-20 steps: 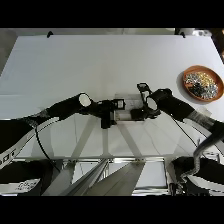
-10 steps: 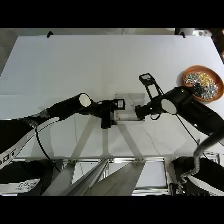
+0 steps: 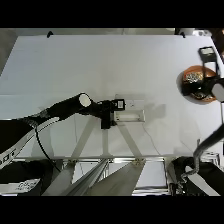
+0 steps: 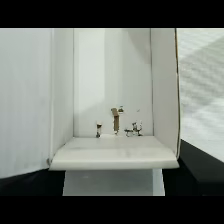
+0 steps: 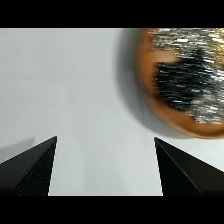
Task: Fold the box and place the chain.
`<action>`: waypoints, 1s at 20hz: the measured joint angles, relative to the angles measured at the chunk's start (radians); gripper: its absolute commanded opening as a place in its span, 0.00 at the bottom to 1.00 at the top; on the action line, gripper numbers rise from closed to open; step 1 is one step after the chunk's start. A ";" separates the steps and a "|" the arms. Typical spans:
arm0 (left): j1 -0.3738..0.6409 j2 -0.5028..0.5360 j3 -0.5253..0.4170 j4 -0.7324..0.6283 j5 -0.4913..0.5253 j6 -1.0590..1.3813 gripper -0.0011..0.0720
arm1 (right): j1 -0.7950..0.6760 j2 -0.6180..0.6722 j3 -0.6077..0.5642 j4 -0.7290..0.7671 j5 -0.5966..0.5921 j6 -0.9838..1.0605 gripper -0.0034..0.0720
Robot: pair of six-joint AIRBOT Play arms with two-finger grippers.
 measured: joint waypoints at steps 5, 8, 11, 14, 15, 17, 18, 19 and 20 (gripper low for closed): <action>0.000 0.000 0.000 0.000 -0.003 0.000 0.55 | -0.270 -0.205 0.130 0.036 -0.084 -0.059 0.91; 0.000 0.000 0.000 0.000 -0.003 0.000 0.55 | -0.349 -0.383 0.258 0.071 -0.058 -0.079 0.91; 0.000 0.000 0.000 0.000 -0.003 0.000 0.55 | -0.380 -0.536 0.362 0.155 -0.031 -0.109 0.90; 0.000 0.000 0.000 0.000 -0.003 0.000 0.55 | -0.391 -0.653 0.411 0.243 -0.021 -0.121 0.83; 0.000 0.000 0.000 0.000 -0.003 0.000 0.55 | -0.393 -0.682 0.419 0.263 -0.021 -0.124 0.73; 0.000 0.000 0.000 0.000 -0.003 0.000 0.55 | -0.396 -0.727 0.430 0.286 -0.018 -0.127 0.71; 0.000 0.000 0.000 0.000 -0.003 0.000 0.55 | -0.396 -0.741 0.433 0.292 -0.017 -0.129 0.66; 0.000 0.000 0.000 0.000 -0.004 0.000 0.55 | -0.397 -0.750 0.436 0.295 -0.015 -0.131 0.60; 0.000 0.000 0.000 0.000 -0.004 0.000 0.55 | -0.397 -0.757 0.438 0.296 -0.008 -0.130 0.56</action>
